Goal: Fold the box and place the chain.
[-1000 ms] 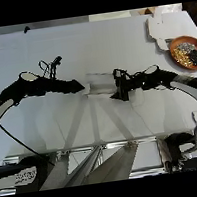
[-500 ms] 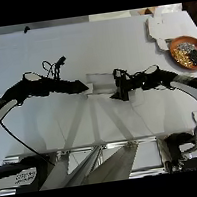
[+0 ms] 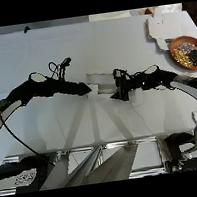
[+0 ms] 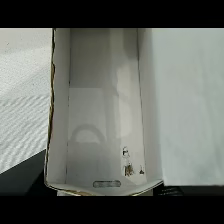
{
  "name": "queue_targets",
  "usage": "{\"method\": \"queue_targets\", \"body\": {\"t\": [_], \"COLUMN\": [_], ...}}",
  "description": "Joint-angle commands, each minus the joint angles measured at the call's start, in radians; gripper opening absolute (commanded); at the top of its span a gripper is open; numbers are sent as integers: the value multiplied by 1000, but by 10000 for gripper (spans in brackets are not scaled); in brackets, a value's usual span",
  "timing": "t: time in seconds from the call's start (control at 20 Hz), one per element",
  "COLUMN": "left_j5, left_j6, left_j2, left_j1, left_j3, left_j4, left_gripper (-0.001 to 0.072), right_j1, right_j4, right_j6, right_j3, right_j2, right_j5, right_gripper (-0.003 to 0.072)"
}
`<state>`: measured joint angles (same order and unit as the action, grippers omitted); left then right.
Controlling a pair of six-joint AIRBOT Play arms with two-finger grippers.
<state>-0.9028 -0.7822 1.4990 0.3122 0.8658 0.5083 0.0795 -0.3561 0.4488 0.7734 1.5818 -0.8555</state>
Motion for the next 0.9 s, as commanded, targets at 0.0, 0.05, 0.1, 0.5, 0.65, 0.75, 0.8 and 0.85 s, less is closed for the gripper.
{"method": "queue_targets", "body": {"t": [0.0,0.05,0.1,0.5,0.65,0.75,0.8,0.85], "left_j5": [93,107,119,126,146,143,142,135], "left_j6": [-3,-3,-3,-47,-119,-212,-284,-380], "left_j2": [1,1,0,-34,-34,-34,-34,-34], "left_j1": [26,26,26,29,40,64,82,103], "left_j3": [-1,-1,-1,1,16,41,56,75], "left_j4": [86,84,85,85,133,224,306,407], "left_gripper": [393,393,393,394,394,394,394,394], "right_j1": [0,0,0,0,0,0,0,0], "right_j4": [0,0,0,0,0,0,0,0], "right_j6": [0,0,0,0,0,0,0,0], "right_j3": [1,1,1,1,1,1,1,1], "right_j2": [-1,-1,-1,-1,-1,-1,-1,-1], "right_j5": [0,0,0,0,-1,0,0,0], "right_gripper": [457,457,457,457,457,457,457,457]}}
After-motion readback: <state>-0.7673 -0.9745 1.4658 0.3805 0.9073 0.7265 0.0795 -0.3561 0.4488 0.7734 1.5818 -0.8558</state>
